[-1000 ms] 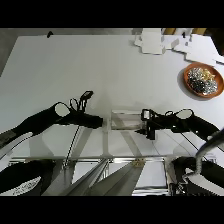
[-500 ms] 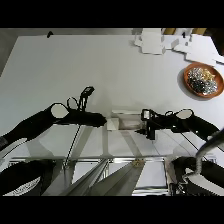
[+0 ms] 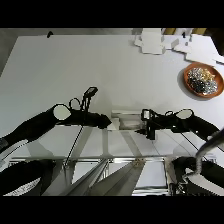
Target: Fold the box and place the chain.
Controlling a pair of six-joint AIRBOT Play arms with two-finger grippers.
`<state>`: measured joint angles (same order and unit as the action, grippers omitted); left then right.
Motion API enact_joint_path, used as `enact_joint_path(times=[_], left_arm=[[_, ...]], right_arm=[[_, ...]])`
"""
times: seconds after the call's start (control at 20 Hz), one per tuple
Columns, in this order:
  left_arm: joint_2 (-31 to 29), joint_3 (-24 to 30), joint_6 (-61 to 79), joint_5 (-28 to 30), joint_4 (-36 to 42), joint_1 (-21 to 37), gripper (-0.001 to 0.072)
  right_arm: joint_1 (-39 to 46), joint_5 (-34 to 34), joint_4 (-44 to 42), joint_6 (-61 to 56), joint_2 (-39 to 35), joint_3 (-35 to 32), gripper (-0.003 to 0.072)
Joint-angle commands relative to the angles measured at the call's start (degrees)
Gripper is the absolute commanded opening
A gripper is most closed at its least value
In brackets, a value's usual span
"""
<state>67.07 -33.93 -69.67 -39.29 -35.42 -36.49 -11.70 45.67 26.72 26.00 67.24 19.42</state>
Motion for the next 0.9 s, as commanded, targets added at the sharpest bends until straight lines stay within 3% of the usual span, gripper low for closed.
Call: enact_joint_path(times=[0.0,0.25,0.3,0.35,0.55,0.85], left_arm=[[0.09,-0.52,-0.04,0.33,0.02,-0.94,0.0285],[3.72,-3.98,-0.94,-0.59,-0.20,-3.43,0.0290],[4.66,-4.87,-2.58,-1.11,-0.79,-4.07,0.0326],[5.33,-5.84,-4.72,-1.79,-2.93,-4.52,0.0363],[5.64,-8.17,-20.33,-3.52,-13.60,-4.68,0.0362],[5.75,-11.10,-31.39,-4.13,-21.90,-5.77,0.0356]], right_arm=[[-0.02,0.02,0.00,0.00,0.02,-0.02,0.0296],[-0.02,0.02,0.00,-0.02,0.02,-0.02,0.0296],[-0.02,0.02,0.00,-0.02,0.02,-0.02,0.0296],[-0.02,0.02,0.00,0.00,0.02,-0.02,0.0296],[-0.02,0.02,0.00,0.00,0.02,-0.02,0.0296],[-0.02,0.02,0.00,0.00,0.02,-0.02,0.0296]])
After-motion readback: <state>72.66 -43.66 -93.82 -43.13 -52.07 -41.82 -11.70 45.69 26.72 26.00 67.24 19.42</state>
